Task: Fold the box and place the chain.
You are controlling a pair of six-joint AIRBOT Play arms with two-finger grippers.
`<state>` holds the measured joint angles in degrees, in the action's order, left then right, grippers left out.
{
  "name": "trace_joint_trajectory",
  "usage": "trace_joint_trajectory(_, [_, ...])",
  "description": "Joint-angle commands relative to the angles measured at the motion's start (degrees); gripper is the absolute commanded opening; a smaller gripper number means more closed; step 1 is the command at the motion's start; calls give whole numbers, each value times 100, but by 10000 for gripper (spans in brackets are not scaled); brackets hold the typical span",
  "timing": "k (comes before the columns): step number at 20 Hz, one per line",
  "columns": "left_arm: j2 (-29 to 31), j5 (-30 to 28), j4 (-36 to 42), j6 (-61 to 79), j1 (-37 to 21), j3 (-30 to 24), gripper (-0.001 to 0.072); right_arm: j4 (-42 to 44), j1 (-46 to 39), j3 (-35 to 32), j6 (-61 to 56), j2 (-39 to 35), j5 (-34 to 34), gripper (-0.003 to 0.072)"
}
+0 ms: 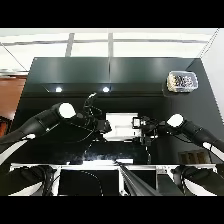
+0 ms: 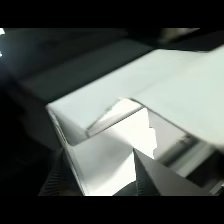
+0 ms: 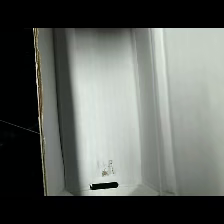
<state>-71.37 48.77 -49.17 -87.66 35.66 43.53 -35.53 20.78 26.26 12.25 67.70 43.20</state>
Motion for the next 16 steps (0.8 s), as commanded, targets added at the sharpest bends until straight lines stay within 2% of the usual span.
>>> trace_joint_trajectory(1, [-142, -118, -1296, -1113, 352, 282, 500, 2, 4, -2, -2, 2, -2, 178])
trace_joint_trajectory(3, [-280, -122, -1681, -1545, 481, 402, 507, 4, 4, -2, -2, 2, -7, 177])
trace_joint_trajectory(8, [-745, 164, -1744, -1718, 863, 807, 510, 17, 4, -2, -66, 2, -83, 178])
trace_joint_trajectory(14, [-1062, 1104, -3429, -3685, 1287, 1434, 507, 17, 4, -2, -66, 2, -83, 177])
trace_joint_trajectory(15, [-1080, 1161, -3565, -3871, 1294, 1462, 499, 17, 4, -2, -66, 2, -83, 177])
trace_joint_trajectory(16, [-1084, 1165, -3571, -3987, 1292, 1462, 448, 17, 4, -2, -66, 2, -83, 177])
